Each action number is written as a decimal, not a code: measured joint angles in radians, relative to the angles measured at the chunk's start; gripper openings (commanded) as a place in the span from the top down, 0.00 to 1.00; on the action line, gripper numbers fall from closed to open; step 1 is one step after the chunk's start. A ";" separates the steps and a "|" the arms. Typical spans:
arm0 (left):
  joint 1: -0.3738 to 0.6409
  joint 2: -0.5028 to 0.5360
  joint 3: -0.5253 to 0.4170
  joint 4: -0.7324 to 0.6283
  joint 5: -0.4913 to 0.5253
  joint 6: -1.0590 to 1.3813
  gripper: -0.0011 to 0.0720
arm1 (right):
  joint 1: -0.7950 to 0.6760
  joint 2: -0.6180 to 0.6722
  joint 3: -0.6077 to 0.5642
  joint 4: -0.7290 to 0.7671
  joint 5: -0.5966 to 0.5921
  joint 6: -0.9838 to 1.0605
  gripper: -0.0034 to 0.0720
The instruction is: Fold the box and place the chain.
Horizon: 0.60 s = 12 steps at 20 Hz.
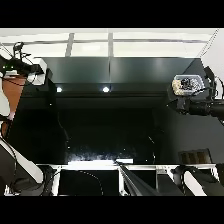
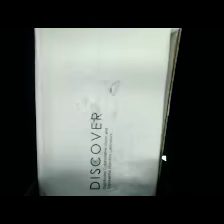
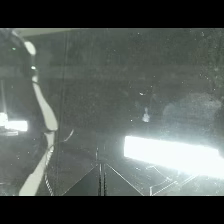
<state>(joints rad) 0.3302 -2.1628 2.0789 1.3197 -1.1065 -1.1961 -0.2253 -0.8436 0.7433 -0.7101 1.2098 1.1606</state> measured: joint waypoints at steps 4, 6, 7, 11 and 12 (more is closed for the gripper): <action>-0.045 -0.004 0.003 0.127 -0.022 -0.003 0.00 | 0.000 0.000 0.000 -0.001 0.014 0.000 0.90; -0.066 0.012 0.003 0.206 -0.032 -0.033 0.00 | 0.000 0.000 0.000 -0.001 0.024 0.000 0.90; -0.073 0.031 0.003 0.225 -0.034 -0.047 0.00 | 0.000 0.000 0.000 -0.002 0.027 -0.001 0.90; -0.098 0.159 0.004 0.254 -0.072 -0.074 0.00 | 0.003 0.000 0.000 -0.002 0.027 -0.019 0.90; -0.104 0.197 0.004 0.254 -0.098 -0.077 0.00 | 0.003 0.000 0.000 -0.002 0.023 -0.023 0.90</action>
